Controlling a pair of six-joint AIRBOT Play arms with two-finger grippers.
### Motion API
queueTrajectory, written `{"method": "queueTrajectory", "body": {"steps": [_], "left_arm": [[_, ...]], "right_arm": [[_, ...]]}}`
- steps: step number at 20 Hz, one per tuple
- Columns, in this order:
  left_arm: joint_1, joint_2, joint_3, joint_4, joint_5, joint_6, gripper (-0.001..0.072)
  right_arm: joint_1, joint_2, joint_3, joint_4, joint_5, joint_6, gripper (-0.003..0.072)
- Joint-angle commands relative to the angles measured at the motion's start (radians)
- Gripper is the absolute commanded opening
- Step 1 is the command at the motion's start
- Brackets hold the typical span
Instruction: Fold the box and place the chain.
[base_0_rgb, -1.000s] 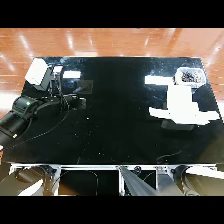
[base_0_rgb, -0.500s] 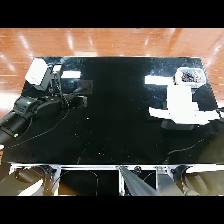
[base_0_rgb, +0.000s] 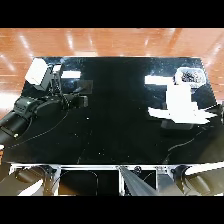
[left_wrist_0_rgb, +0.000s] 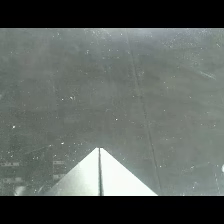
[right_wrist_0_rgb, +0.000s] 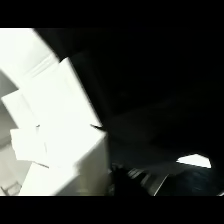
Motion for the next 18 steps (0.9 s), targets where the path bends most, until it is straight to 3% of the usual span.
{"method": "queueTrajectory", "body": {"steps": [1,4,7,14,18], "left_arm": [[0.001,-0.001,0.001,0.0,-0.001,0.001,0.0017],[0.001,-0.001,0.001,0.0,-0.001,0.001,0.0017],[0.0,-0.001,0.001,-0.004,-0.001,0.0,0.0017],[0.001,-0.001,0.0,0.003,-0.002,0.001,0.0017],[0.002,-0.023,-0.006,0.015,-0.017,0.006,0.0017]], "right_arm": [[0.039,-0.003,0.003,0.055,0.072,-0.055,0.0028],[0.086,0.035,-0.007,0.116,0.095,-0.055,0.0028],[0.183,0.131,-0.088,0.145,0.016,-0.055,0.0028],[0.528,0.567,-0.581,0.33,-0.402,0.01,0.0028],[0.827,0.831,-0.871,0.407,-0.673,-0.025,0.0028]]}}
